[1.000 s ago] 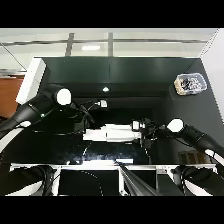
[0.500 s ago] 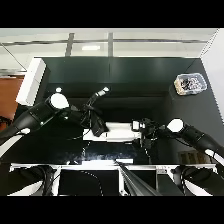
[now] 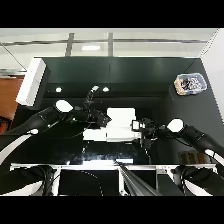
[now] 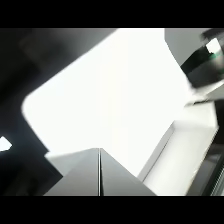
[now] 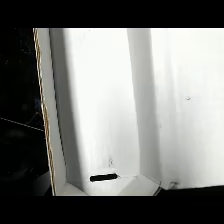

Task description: Fold the box and place the chain.

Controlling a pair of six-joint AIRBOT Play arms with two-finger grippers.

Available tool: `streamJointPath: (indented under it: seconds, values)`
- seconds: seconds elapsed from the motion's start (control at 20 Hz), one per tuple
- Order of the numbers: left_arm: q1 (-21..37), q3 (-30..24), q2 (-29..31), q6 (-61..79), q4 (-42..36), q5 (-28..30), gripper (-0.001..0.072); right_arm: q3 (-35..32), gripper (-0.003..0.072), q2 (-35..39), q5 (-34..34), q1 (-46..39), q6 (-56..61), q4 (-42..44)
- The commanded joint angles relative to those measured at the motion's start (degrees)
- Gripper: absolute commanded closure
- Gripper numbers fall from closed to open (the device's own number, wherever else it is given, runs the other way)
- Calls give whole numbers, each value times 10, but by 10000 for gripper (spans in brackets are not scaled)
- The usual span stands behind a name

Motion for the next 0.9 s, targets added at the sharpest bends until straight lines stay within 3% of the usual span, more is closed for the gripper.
streamJointPath:
  seconds: [0.0, 0.3, 0.45, 0.7, 0.85]
  values:
    - [-17, -2, -25, 0, 21, -4, 686, 0, 579, 0, -1, 0, 1, 0]
    - [-5, 2, -31, -2, 21, -9, 686, 0, 579, 0, -1, 0, 1, 0]
    - [20, 2, 13, -2, 46, -40, 686, 0, 579, 0, -1, 0, 1, 1]
    - [67, -2, 129, -9, 145, -148, 686, 0, 579, 0, -1, 0, 1, 1]
    - [80, -12, 165, 53, 173, -225, 680, 0, 579, 0, 0, 0, 1, 1]
